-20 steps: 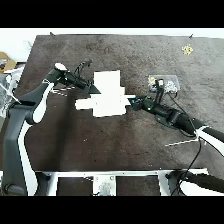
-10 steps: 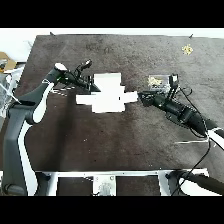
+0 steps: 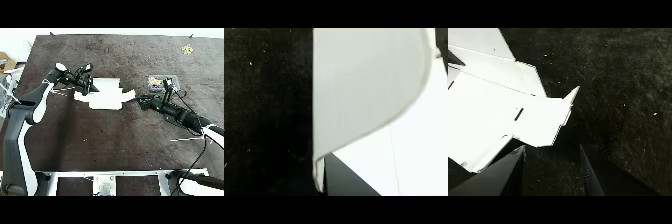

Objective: Fold the box and place the chain.

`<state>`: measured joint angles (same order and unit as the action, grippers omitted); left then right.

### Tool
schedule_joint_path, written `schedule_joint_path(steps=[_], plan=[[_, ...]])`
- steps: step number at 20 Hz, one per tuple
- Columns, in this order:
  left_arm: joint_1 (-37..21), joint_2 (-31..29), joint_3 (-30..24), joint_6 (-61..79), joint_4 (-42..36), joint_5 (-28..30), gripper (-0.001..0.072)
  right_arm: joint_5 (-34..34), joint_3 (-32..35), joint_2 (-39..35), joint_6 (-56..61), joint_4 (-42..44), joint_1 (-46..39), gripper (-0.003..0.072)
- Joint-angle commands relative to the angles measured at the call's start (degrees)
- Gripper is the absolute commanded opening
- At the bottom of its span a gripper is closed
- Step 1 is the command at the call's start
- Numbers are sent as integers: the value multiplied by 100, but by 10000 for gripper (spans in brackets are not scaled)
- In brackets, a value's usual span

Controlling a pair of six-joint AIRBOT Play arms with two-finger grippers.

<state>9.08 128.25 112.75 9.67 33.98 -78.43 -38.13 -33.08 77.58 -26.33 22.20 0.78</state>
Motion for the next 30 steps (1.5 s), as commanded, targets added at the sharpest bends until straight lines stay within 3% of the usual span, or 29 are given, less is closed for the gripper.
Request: schedule_joint_path(steps=[1, 10, 11, 13, 16, 17, 21, 26, 30], plan=[[-2, 7, -9, 85, 568, 96, 11, -160, -76, 76, -407, 11, -2, 394], [-2, 4, -7, -20, 599, 0, 12, -472, -184, 76, -1513, -94, -2, 396], [-2, 4, -7, -20, 581, 2, 12, -535, -273, 76, -1506, -337, 0, 397], [-2, 4, -2, -22, 584, 0, 12, -538, -529, 79, -1320, -866, 90, 526], [-2, 4, -2, -20, 584, 0, 12, -205, -981, 79, -990, -2017, 466, 558], [-2, 4, -2, -20, 584, 0, 12, -2, -1113, 79, -981, -2319, 629, 642], [-2, 4, -2, -22, 581, 2, 12, 297, -1620, 374, -704, -3250, 1097, 642], [-2, 4, -2, -20, 584, 0, 12, -192, -2459, 1228, 70, -5115, 1589, 644], [-2, 4, -2, -20, 584, 0, 12, -26, -2514, 1508, 70, -5248, 1729, 644]])
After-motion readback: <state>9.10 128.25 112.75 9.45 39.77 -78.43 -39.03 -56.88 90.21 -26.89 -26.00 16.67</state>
